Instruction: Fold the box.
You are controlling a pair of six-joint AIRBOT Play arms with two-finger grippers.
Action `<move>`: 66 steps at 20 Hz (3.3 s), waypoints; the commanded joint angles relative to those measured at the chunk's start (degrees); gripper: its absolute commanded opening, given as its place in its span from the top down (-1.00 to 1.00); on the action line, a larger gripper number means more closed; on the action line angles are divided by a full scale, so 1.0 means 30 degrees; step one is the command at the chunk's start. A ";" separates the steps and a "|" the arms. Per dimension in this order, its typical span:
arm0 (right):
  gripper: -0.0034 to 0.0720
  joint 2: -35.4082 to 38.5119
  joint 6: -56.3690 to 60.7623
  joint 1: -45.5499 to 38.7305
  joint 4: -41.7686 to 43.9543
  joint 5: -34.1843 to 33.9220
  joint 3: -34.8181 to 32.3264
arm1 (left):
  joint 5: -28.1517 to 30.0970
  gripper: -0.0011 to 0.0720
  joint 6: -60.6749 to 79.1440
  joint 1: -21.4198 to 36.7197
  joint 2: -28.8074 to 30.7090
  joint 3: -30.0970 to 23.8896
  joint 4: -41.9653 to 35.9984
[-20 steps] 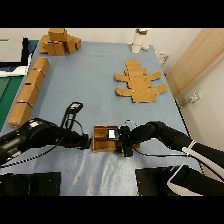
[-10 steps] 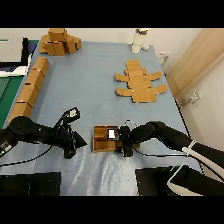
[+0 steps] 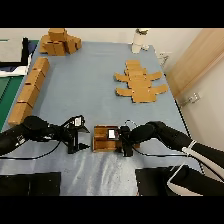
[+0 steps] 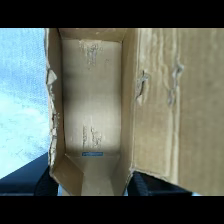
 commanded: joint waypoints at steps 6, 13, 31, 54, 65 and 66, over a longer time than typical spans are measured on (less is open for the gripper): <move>-0.43 0.0007 0.0000 0.0007 0.0000 0.0007 0.0015 | 0.1151 -0.94 0.2441 -0.1625 -0.2055 -0.0080 -0.0393; -0.43 0.0007 0.0000 0.0007 0.0000 0.0007 0.0015 | 0.2208 -0.94 0.2433 -0.2856 -0.2062 -0.0080 -0.1756; -0.44 0.0007 0.0000 0.0007 0.0007 0.0007 0.0015 | 0.4838 -0.93 0.0678 -0.4838 -0.2521 0.0284 -0.0583; -0.44 0.0007 0.0000 0.0007 0.0000 0.0007 0.0015 | 0.4925 -0.32 0.0707 -0.4830 -0.2514 0.0284 -0.0627; -1.00 0.0903 0.4342 -0.0175 -0.2025 -0.2004 0.0758 | 0.4925 -0.32 0.0707 -0.4830 -0.2514 0.0284 -0.0627; -1.00 0.1239 0.5384 -0.0204 -0.2849 -0.2718 0.0758 | 0.4925 -0.32 0.0707 -0.4830 -0.2514 0.0284 -0.0627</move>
